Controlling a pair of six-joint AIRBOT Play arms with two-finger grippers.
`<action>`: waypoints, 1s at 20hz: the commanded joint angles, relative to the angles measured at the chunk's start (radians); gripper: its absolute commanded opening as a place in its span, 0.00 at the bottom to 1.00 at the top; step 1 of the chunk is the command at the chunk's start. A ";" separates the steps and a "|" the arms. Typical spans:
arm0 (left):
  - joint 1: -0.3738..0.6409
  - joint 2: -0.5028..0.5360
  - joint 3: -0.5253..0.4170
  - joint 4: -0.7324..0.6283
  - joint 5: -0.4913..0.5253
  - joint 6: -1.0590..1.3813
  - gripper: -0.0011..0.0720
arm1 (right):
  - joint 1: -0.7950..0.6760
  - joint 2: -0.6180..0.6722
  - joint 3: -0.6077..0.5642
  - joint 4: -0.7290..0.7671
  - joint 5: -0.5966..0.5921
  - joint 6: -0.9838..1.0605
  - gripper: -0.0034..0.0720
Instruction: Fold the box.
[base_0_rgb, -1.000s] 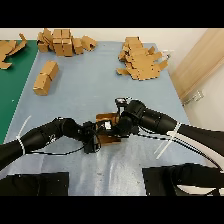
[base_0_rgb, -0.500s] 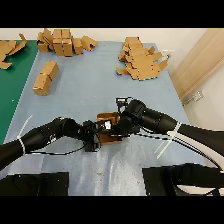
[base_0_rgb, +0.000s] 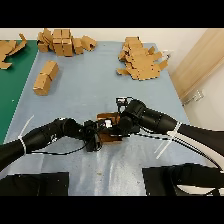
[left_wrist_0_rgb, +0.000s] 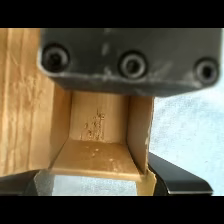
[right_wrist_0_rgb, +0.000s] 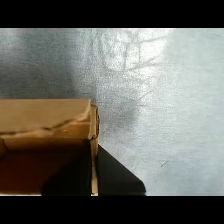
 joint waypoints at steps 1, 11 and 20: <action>-0.009 -0.006 -0.001 -0.005 -0.004 0.000 0.97 | 0.000 0.000 0.000 0.000 0.001 0.001 0.05; -0.013 -0.038 -0.004 -0.004 0.010 0.008 0.65 | 0.000 0.000 0.000 0.000 0.001 0.001 0.09; -0.013 -0.038 -0.004 -0.004 0.029 0.008 0.65 | -0.002 0.037 0.000 0.000 -0.086 -0.001 0.57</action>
